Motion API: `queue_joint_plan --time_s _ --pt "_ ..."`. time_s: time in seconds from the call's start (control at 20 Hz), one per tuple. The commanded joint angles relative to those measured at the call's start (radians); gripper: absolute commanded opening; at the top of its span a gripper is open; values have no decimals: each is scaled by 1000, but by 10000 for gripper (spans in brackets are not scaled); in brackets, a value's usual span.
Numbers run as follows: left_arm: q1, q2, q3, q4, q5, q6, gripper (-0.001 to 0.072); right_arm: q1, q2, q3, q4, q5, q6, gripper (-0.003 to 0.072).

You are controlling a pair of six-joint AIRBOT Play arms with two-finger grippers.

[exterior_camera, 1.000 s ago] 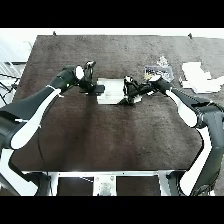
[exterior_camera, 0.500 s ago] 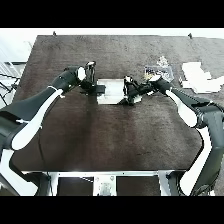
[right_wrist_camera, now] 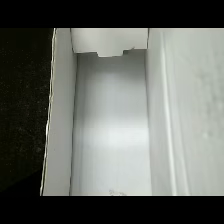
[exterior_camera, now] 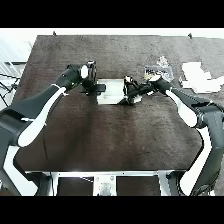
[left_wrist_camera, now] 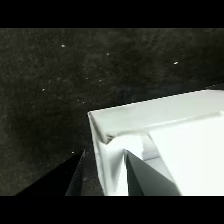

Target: Fold the box and place the chain.

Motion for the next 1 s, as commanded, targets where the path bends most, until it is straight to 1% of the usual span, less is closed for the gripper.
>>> queue_joint_plan --time_s 0.0,0.15,0.35,0.55,0.8,0.95 --pt "0 -47 82 24 -106 -29 323 0 0 0 0 0 0 573" --pt "-13 -97 159 30 -173 -37 323 0 0 0 0 0 0 573" --pt "-33 -158 254 50 -228 -49 323 0 0 0 0 0 0 573" --pt "-51 -216 340 109 -307 -65 323 0 0 0 0 0 0 573" --pt "-51 -221 347 163 -348 -86 322 0 0 0 0 0 0 573" --pt "-51 -221 347 172 -348 -95 322 0 0 0 0 0 0 573"
